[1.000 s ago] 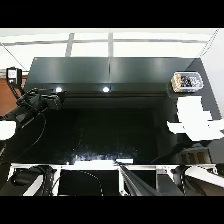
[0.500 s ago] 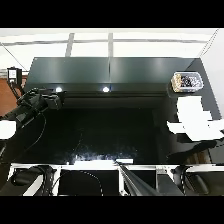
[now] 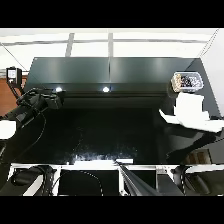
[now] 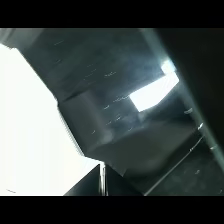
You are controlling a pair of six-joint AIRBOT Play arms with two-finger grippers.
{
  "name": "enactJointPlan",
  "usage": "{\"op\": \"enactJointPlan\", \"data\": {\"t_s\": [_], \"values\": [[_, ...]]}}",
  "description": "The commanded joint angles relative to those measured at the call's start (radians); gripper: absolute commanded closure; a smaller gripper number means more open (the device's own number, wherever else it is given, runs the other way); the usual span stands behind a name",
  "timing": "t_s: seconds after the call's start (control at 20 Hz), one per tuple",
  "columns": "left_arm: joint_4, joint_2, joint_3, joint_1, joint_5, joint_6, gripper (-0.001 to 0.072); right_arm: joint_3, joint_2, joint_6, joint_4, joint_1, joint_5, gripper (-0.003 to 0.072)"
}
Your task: Fold the box and place the chain.
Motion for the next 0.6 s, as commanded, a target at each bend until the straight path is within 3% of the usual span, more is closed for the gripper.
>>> {"op": "enactJointPlan", "data": {"t_s": [0.0, 0.1, 0.3, 0.45, 0.55], "values": [[0.0, 0.0, 0.001, -0.001, 0.001, 0.0, 0.0003, -0.07, 0.081, -0.016, 0.0, 0.016, 0.008, 0.067], [0.0, 0.0, 0.001, -0.001, 0.001, 0.0, 0.0003, -0.164, 0.164, -0.016, 0.012, 0.029, -0.006, 0.067], [0.0, -0.001, 0.001, -0.001, -0.001, 0.0, 0.0004, -0.408, 0.341, -0.058, 0.187, 0.127, -0.042, 0.0672], [-0.037, -0.014, 0.0, -0.002, -0.015, -0.005, 0.0004, -0.631, 0.513, -0.098, 0.412, 0.292, -0.191, 0.0674], [-0.114, -0.04, 0.0, -0.003, -0.041, -0.005, 0.0004, -0.753, 0.62, -0.088, 0.468, 0.446, -0.334, 0.0674]]}}
